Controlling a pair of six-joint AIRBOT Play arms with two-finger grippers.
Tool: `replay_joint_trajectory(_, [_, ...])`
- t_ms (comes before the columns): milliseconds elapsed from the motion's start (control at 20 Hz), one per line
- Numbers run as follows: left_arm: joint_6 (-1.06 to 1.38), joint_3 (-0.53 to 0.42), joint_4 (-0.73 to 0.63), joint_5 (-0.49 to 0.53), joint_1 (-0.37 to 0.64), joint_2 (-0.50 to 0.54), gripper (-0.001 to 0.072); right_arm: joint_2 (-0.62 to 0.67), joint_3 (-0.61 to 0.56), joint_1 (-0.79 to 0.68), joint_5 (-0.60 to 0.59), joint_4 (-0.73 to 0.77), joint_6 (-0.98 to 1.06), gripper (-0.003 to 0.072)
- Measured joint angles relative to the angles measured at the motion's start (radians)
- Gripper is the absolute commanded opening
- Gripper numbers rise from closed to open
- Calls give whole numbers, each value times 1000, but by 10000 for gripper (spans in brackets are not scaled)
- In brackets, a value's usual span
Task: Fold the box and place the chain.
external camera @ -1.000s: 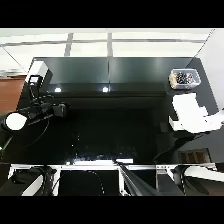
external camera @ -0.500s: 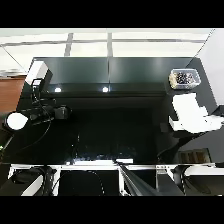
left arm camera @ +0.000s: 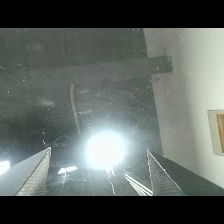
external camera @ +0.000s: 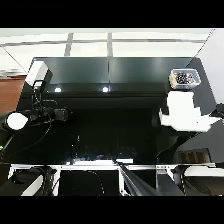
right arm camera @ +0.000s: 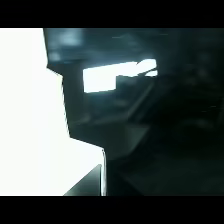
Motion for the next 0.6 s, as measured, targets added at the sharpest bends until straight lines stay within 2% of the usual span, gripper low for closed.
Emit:
replay_joint_trajectory(150, [0, 0, 2, 0, 0, 0, 707, 95, -50, 25, 54, 62, 25, 13])
replay_joint_trajectory(300, [0, 0, 2, 0, 0, 0, 707, 244, -172, 67, 42, 159, 30, 13])
replay_joint_trajectory(450, [0, 0, -5, 2, 0, -1, 707, 435, -372, 137, -44, 313, 16, 14])
replay_joint_trajectory(600, [0, 0, -38, 18, 0, -11, 706, 637, -620, 261, -185, 534, -34, 14])
